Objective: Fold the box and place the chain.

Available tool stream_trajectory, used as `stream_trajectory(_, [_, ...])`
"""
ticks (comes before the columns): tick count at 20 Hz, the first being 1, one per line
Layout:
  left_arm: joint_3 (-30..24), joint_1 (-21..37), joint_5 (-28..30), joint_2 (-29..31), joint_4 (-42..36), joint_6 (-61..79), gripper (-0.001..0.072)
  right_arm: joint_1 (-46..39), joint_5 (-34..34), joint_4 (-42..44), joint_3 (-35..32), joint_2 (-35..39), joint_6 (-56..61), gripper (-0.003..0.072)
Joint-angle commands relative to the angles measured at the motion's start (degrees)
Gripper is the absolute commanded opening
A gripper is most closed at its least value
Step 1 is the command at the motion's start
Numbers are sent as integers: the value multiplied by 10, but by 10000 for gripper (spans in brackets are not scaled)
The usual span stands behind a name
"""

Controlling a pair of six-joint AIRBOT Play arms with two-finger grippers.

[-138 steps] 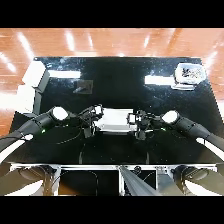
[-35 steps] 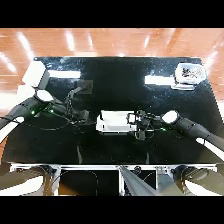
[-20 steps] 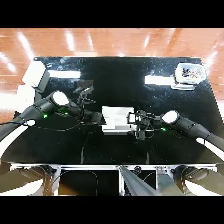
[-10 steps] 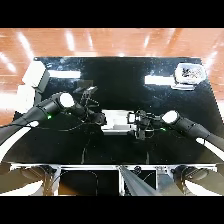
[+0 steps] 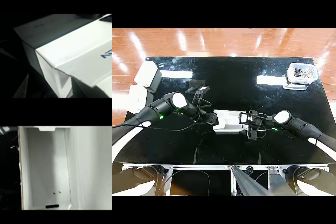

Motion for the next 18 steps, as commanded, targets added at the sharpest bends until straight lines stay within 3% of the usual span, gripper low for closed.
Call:
stream_trajectory(1, [1, 0, 0, 0, 0, 0, 634, 1, 0, 0, 0, 0, 0, 544])
stream_trajectory(10, [1, 0, 10, 14, -15, 2, 634, 1, 0, 0, 0, 0, 0, 543])
stream_trajectory(11, [1, 0, 10, 14, -15, 2, 634, 1, 0, 0, 0, 0, 0, 505])
stream_trajectory(12, [1, 0, 10, 14, -15, 2, 634, 1, 0, 0, 0, 0, 0, 373])
stream_trajectory(18, [1, 0, 9, 14, -15, 2, 634, 1, 0, 0, 0, 0, 0, 388])
